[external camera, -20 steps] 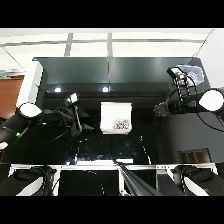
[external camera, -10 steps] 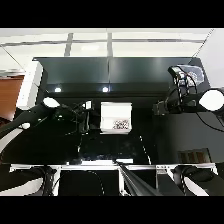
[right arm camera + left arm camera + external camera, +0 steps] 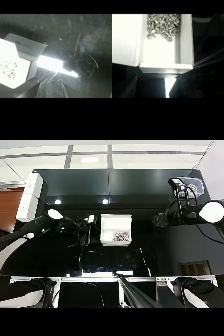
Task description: Fold the box and place the chain.
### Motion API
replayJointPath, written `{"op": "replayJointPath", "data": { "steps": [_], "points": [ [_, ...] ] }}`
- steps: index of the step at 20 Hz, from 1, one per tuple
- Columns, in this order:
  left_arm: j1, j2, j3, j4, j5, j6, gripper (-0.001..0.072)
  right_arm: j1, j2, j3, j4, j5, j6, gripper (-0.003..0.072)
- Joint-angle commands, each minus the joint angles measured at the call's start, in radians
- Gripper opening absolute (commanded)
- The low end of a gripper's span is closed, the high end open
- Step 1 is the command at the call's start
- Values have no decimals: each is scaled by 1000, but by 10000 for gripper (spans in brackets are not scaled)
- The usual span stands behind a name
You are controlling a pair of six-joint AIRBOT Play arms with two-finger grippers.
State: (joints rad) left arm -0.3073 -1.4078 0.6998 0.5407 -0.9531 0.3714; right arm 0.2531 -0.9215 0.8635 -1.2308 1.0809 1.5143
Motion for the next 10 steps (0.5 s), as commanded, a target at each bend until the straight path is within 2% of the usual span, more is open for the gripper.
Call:
{"op": "replayJointPath", "data": {
  "steps": [1, 10],
  "points": [
    [-10, -2, 1, -8, 1, -5, 720, 0, 0, 0, 0, -11, -4, 297],
    [-40, -2, 2, -29, 34, -12, 720, 0, 0, 0, 0, -29, -4, 297]
  ]
}}
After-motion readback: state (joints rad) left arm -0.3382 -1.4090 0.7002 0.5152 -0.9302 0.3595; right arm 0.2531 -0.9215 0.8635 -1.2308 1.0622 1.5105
